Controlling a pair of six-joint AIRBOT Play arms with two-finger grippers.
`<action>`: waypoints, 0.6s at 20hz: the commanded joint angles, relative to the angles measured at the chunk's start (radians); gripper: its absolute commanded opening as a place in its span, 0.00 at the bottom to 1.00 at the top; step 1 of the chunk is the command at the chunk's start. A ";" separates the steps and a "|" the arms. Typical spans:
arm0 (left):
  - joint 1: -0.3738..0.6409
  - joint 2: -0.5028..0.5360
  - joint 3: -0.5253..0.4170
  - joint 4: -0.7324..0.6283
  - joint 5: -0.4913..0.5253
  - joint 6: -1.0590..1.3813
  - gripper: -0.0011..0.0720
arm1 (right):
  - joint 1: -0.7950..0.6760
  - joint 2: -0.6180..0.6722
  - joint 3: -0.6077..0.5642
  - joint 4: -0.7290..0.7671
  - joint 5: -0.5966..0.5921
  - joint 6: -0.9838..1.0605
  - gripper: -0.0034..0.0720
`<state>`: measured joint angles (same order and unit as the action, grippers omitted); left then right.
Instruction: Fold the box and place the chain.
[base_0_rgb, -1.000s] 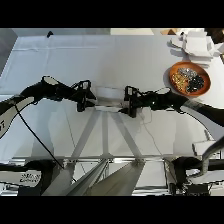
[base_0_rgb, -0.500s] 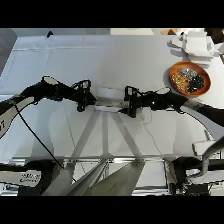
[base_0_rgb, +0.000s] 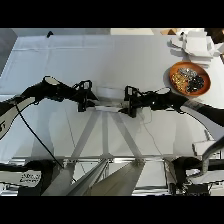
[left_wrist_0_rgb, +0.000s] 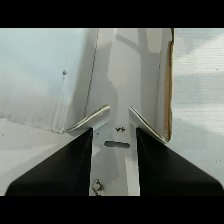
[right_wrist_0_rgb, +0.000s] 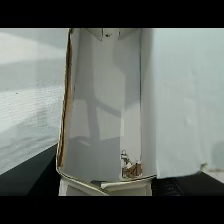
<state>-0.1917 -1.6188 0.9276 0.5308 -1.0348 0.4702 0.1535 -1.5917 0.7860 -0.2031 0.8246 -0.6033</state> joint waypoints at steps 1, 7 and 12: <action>-0.003 -0.001 0.000 0.001 -0.001 -0.004 0.45 | 0.000 0.000 0.001 0.001 0.002 0.000 0.71; -0.002 0.003 0.000 0.079 0.060 -0.140 0.03 | 0.000 0.000 0.001 0.001 0.002 0.000 0.71; 0.014 0.117 0.000 0.249 0.084 -0.238 0.03 | 0.000 0.000 0.001 0.001 0.002 0.000 0.71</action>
<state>-0.1883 -1.5600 0.9276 0.6876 -0.9737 0.3038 0.1539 -1.5917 0.7860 -0.2016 0.8280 -0.6033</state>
